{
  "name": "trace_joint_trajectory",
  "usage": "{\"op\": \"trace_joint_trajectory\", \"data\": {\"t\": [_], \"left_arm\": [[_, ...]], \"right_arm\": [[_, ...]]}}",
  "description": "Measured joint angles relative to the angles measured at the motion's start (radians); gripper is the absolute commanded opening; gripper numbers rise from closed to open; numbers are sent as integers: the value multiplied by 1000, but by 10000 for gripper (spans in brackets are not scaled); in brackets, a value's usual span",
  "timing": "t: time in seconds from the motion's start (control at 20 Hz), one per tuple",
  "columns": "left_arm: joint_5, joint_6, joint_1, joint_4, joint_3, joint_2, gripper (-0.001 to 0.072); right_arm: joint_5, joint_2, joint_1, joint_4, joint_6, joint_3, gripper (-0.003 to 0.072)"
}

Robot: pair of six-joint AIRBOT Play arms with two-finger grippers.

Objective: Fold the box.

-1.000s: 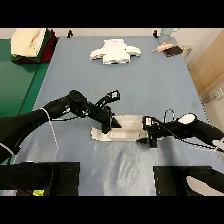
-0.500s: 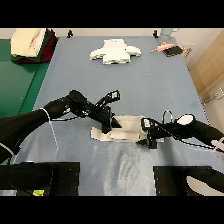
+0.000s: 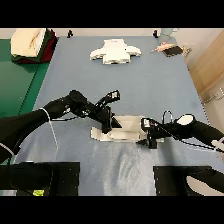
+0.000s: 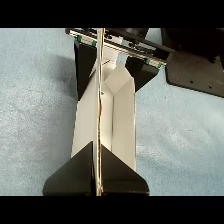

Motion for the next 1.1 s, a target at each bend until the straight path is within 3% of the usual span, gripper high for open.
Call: {"op": "trace_joint_trajectory", "data": {"t": [0.5, 0.6, 0.75, 0.85, 1.1], "left_arm": [[0, 0, 0, 0, 0, 0, 17], [0, 0, 0, 0, 0, 0, 17], [0, 0, 0, 0, 0, 0, 17], [0, 0, 0, 0, 0, 0, 17], [0, 0, 0, 0, 0, 0, 16]], "right_arm": [[-19, 1, 0, -3, 1, 0, 469], [-23, 1, 0, -5, 9, 0, 552], [-27, 1, 0, -8, 40, 0, 552], [-34, 3, 1, -10, 61, -1, 609], [-43, 37, 1, -31, 81, -1, 609]]}}
